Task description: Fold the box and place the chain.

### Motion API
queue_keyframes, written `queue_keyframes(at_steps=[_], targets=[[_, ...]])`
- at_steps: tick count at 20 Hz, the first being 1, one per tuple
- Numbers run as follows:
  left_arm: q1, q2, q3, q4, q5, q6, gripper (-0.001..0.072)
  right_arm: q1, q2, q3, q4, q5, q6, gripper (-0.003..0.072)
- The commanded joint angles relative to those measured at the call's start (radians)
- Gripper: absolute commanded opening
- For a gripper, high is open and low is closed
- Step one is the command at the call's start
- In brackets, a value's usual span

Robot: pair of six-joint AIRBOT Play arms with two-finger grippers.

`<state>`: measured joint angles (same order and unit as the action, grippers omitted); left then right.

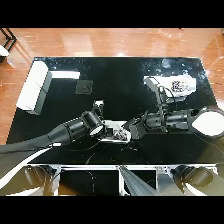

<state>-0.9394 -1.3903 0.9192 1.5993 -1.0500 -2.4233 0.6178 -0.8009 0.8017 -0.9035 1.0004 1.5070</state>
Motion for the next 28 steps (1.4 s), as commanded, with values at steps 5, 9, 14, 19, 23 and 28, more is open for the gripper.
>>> queue_keyframes(at_steps=[5,9,14,19,23,28], targets=[[0.000,0.000,0.000,0.001,0.002,0.000,0.0024,-0.048,0.011,-0.020,-0.043,0.014,0.000,0.0682],[-0.001,0.000,0.000,0.000,0.001,0.000,0.0024,-0.302,0.069,-0.018,-0.346,0.212,-0.055,0.0683],[0.000,0.000,0.000,0.000,0.001,0.000,0.0024,-0.402,0.051,-0.222,-0.279,0.145,-0.520,0.0684],[0.000,0.000,0.000,0.001,0.003,0.000,0.0024,-0.198,-0.003,-0.385,-0.148,-0.171,-0.859,0.0700],[0.001,0.000,0.000,0.002,0.006,0.000,0.0024,-0.087,-0.099,-0.394,-0.135,-0.325,-0.890,0.0691],[0.001,0.000,0.000,0.002,0.006,0.000,0.0024,-0.010,-0.176,-0.394,0.047,-0.335,-1.160,0.0691]])
